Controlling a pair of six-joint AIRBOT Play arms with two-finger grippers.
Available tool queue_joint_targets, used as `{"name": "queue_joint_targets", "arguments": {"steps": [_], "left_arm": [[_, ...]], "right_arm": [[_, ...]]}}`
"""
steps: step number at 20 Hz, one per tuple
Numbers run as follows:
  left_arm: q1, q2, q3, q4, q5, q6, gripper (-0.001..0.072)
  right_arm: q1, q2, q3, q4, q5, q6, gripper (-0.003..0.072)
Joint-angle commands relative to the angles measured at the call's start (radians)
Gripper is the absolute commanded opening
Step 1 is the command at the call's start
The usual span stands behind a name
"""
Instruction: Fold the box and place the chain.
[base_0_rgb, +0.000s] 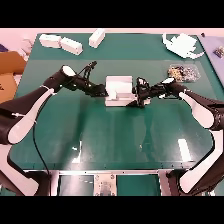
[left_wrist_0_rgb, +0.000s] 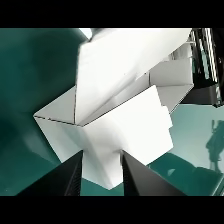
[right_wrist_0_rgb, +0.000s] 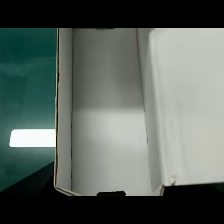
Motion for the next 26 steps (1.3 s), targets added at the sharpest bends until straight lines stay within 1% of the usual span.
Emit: {"name": "queue_joint_targets", "arguments": {"steps": [1, 2, 5, 6, 16, 20, 23, 26], "left_arm": [[-0.014, 0.001, 0.068, 0.108, -0.013, -0.103, 0.0299], [-0.015, 0.001, 0.07, 0.125, -0.013, -0.138, 0.0298], [-0.034, 0.0, 0.07, 0.275, -0.019, -0.262, 0.0299], [-0.04, 0.0, 0.07, 0.3, -0.02, -0.281, 0.0299], [-0.096, 0.001, 0.074, 0.306, -0.019, -0.34, 0.03], [-0.111, 0.001, 0.13, 0.357, -0.031, -0.376, 0.0299], [-0.116, 0.0, 0.136, 0.381, -0.05, -0.43, 0.03], [-0.147, 0.0, 0.136, 0.427, -0.026, -0.456, 0.03]], "right_arm": [[0.001, 0.001, 0.0, -0.002, 0.001, 0.0, 0.0433], [0.001, 0.001, 0.0, -0.002, 0.001, 0.0, 0.0433], [0.001, 0.001, 0.0, -0.002, 0.001, 0.0, 0.0433], [0.001, 0.001, 0.0, -0.002, 0.0, 0.0, 0.0433], [0.001, 0.001, 0.0, -0.002, 0.0, 0.0, 0.0433], [0.001, 0.001, 0.0, -0.002, 0.0, 0.0, 0.0433], [0.001, 0.001, 0.0, -0.002, 0.001, 0.0, 0.0433], [0.001, 0.001, 0.0, -0.002, 0.001, 0.0, 0.0433]]}}
